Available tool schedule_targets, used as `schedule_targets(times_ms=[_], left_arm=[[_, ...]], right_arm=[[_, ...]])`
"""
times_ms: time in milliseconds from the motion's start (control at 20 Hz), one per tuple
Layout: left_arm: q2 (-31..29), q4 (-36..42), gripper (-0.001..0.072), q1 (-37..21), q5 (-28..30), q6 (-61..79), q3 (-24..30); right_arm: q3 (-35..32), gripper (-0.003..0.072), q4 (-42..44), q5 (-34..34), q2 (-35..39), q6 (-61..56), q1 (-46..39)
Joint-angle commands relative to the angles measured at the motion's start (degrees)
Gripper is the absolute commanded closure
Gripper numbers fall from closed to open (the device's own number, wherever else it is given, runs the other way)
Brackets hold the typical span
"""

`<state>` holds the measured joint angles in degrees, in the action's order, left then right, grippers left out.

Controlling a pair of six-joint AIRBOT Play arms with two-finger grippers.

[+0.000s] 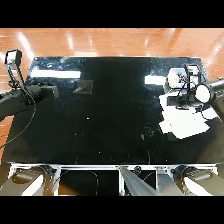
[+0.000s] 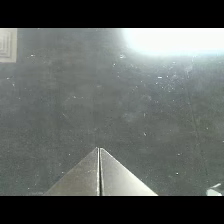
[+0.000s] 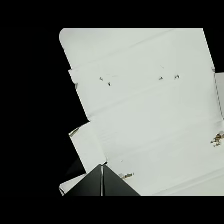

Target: Fold the box and place the chain.

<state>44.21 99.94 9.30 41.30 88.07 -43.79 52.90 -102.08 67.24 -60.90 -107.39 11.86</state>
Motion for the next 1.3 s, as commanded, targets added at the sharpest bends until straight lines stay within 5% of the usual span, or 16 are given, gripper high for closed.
schedule_targets(times_ms=[0, 500, 850, 1050, 1100, 1150, 1200, 1250], left_arm=[[0.04, 0.00, 0.0688, 0.04, 0.02, 0.02, 0.02], [0.76, 0.00, 0.0688, 0.04, -0.15, 0.02, 0.02], [1.07, 0.17, 0.0688, -0.02, -12.92, 0.00, 0.02], [1.14, 1.25, 0.0688, 0.04, -14.97, 0.00, 0.02], [1.36, 1.29, 0.0687, 0.04, -14.88, -0.04, 0.02], [1.77, 1.27, 0.0667, 0.04, -14.53, -0.02, 0.02], [2.25, 1.29, 0.0458, 0.07, -14.12, -0.07, 0.02], [2.95, 2.14, 0.0104, 0.07, -13.29, -0.09, 0.02]], right_arm=[[-0.02, 0.0650, 0.00, 0.02, 0.04, 0.00, 0.04], [-0.02, 0.0650, 0.00, 0.02, 0.04, 0.00, 0.04], [-0.02, 0.0650, 0.07, -5.79, 0.04, 0.00, 0.07], [-0.02, 0.0649, 0.87, -10.86, 0.04, -0.02, 0.04], [-0.02, 0.0592, 0.98, -12.04, 0.04, -0.09, 0.04], [-0.02, 0.0089, 1.07, -12.92, 0.02, -0.85, 0.04], [-0.02, -0.0033, 1.01, -13.09, 0.00, -1.05, 0.02], [-0.02, -0.0032, 1.20, -13.05, 0.00, -1.03, -0.59]])
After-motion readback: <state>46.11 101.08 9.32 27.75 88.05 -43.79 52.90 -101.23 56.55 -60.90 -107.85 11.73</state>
